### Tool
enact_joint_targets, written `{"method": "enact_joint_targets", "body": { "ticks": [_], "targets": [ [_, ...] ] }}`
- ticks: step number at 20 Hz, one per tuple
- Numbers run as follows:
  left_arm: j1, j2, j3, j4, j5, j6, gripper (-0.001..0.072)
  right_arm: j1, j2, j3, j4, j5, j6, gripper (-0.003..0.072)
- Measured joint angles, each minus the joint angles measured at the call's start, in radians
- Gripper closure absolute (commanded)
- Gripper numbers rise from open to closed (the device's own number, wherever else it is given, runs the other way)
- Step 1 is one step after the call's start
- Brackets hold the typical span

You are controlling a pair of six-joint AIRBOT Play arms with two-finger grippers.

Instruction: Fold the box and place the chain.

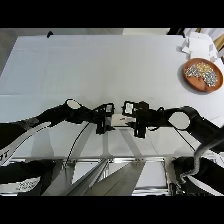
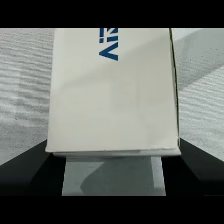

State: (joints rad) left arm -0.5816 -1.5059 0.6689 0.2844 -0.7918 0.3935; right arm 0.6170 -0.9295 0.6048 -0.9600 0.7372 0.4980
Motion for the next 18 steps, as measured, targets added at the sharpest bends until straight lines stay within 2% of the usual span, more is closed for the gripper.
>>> {"method": "enact_joint_targets", "body": {
  "ticks": [1,4,9,12,18],
  "targets": [
    [0.000,0.000,0.000,0.000,0.000,0.000,0.0574,0.000,0.003,-0.005,0.035,-0.001,-0.002,0.0672],
    [0.000,0.000,0.000,0.000,0.001,0.000,0.0574,0.000,0.007,-0.042,0.198,-0.019,-0.063,0.0668],
    [0.000,0.000,0.000,0.000,0.001,0.001,0.0574,0.000,0.009,-0.128,0.499,-0.128,-0.182,0.0669],
    [0.000,0.000,0.000,0.000,0.001,0.001,0.0574,0.000,0.009,-0.164,0.575,-0.160,-0.205,0.0669],
    [0.000,0.000,0.000,0.000,0.002,0.003,0.0574,-0.002,0.009,-0.204,0.617,-0.222,-0.214,0.0672]
  ]
}}
